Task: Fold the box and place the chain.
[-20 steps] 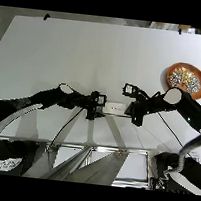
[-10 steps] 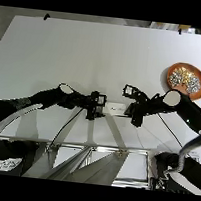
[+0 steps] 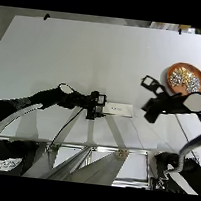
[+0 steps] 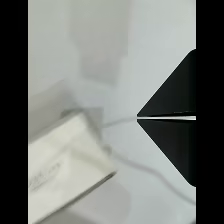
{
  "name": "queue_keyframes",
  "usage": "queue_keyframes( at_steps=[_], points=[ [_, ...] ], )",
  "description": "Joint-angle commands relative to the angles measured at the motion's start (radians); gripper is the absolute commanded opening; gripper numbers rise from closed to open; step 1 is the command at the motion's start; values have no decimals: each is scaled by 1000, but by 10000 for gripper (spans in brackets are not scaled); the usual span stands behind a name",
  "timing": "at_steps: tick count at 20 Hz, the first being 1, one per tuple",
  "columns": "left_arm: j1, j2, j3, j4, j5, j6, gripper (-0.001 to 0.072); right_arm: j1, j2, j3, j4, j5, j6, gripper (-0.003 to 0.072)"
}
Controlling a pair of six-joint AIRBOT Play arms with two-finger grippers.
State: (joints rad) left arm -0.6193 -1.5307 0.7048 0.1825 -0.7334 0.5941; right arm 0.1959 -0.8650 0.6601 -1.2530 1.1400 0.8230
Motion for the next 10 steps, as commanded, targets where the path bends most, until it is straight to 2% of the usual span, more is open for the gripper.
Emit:
queue_keyframes(
  at_steps=[1, 4, 8, 10],
  points=[
    [1, 0, 0, 1, -1, 0, 68, -105, 44, -2, -259, 162, 385, 20],
    [1, 0, 0, 1, -3, 0, 68, -152, 33, -46, -271, 181, 507, 20],
    [0, 0, 0, 1, -3, 0, 68, -196, 13, -147, -399, 179, 702, 20],
    [1, 0, 0, 1, -3, 0, 68, -197, 13, -161, -438, 182, 752, 20]
  ],
)
